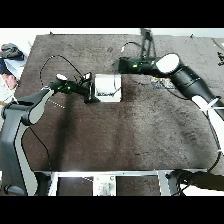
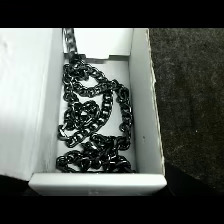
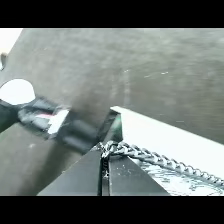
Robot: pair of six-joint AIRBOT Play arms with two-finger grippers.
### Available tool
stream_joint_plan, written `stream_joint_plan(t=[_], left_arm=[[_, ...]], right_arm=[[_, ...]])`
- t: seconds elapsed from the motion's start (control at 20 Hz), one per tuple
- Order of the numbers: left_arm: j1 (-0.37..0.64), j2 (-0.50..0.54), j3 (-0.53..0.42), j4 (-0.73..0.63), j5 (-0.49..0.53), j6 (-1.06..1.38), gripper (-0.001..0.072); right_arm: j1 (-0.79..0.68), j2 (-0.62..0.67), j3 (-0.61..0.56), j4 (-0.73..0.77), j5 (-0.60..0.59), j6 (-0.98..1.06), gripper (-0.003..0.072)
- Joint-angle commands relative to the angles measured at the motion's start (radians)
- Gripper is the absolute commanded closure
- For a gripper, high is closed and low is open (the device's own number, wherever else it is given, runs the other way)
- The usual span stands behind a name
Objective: Fold the box and place the chain.
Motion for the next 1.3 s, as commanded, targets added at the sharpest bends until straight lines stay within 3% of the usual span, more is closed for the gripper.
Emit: stream_joint_plan(t=[0.0, 0.4, 0.45, 0.5, 0.55, 0.6, 0.75, 0.95, 1.1, 1.25], left_arm=[[0.000, 0.000, 0.000, 0.000, 0.000, 0.000, 0.0361], [0.000, 0.000, 0.000, 0.000, 0.000, 0.000, 0.0361], [0.000, 0.000, 0.000, 0.000, 0.000, 0.000, 0.0361], [0.000, 0.000, 0.000, 0.000, 0.000, 0.000, 0.0361], [0.000, 0.000, 0.000, 0.000, 0.000, 0.000, 0.0361], [0.000, 0.000, 0.000, 0.000, 0.000, 0.000, 0.0361], [0.000, 0.000, 0.000, 0.000, 0.000, 0.000, 0.0361], [0.000, 0.000, 0.000, 0.000, 0.000, 0.000, 0.0361], [0.000, 0.000, 0.000, 0.000, 0.000, 0.000, 0.0361], [0.000, 0.000, 0.000, 0.000, 0.000, 0.000, 0.0361]], right_arm=[[0.090, -0.043, 0.000, 0.004, -0.058, 0.003, 0.0676], [0.055, -0.186, -0.003, -0.232, -0.052, 0.184, 0.0675], [0.048, -0.190, -0.003, -0.232, -0.051, 0.184, 0.0601], [0.039, -0.190, -0.004, -0.239, -0.045, 0.183, 0.0320], [0.031, -0.186, -0.003, -0.279, -0.034, 0.184, 0.0248], [0.015, -0.179, -0.004, -0.338, -0.008, 0.185, 0.0312], [-0.097, -0.141, -0.052, -0.374, 0.080, 0.188, 0.0309], [-0.331, -0.086, -0.232, -0.374, -0.021, 0.304, 0.0309], [-0.440, -0.151, -0.256, -0.319, -0.047, 0.333, 0.0309], [-0.458, -0.228, -0.254, -0.248, -0.150, 0.333, 0.0309]])
